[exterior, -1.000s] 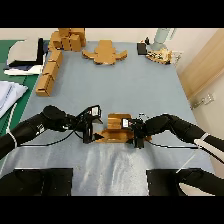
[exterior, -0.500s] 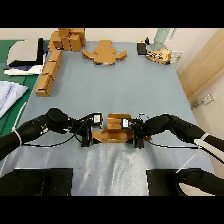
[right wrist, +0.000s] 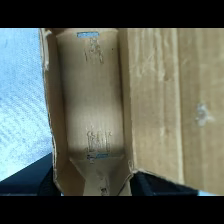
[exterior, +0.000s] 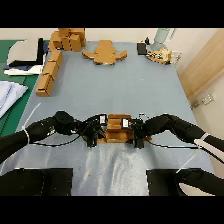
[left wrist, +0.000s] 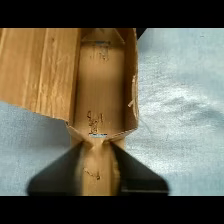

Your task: Fold the box.

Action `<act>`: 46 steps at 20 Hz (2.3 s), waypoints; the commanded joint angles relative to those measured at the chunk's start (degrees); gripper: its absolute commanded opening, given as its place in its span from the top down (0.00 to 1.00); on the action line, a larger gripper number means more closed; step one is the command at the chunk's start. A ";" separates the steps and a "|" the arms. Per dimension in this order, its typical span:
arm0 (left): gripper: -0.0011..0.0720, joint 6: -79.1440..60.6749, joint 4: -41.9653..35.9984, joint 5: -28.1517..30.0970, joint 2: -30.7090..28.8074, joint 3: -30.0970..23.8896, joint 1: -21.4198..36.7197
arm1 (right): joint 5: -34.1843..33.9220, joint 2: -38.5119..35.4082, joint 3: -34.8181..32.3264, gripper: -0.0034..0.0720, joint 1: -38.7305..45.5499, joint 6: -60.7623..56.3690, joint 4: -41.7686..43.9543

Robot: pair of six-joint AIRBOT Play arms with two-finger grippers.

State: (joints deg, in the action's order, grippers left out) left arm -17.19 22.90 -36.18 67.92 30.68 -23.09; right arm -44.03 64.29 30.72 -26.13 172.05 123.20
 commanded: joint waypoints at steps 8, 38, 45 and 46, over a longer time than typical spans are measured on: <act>0.76 -3.21 -3.91 4.72 1.09 0.00 -3.65 | 0.00 0.02 -0.02 0.29 0.02 0.00 0.02; 0.97 97.85 43.45 -15.69 -23.91 -0.24 13.29 | 0.02 0.02 -0.02 0.29 0.00 -0.02 0.02; 0.97 97.88 27.47 -18.23 -14.16 -3.63 17.03 | 0.00 0.02 -0.02 0.29 0.00 0.00 0.02; 0.97 96.37 24.85 -16.28 -12.24 -3.63 15.43 | 0.00 0.02 -0.02 0.29 0.00 0.00 0.02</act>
State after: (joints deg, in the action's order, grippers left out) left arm 78.28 54.06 -53.80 51.62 27.59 -6.39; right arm -44.05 64.29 30.72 -26.13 172.05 123.20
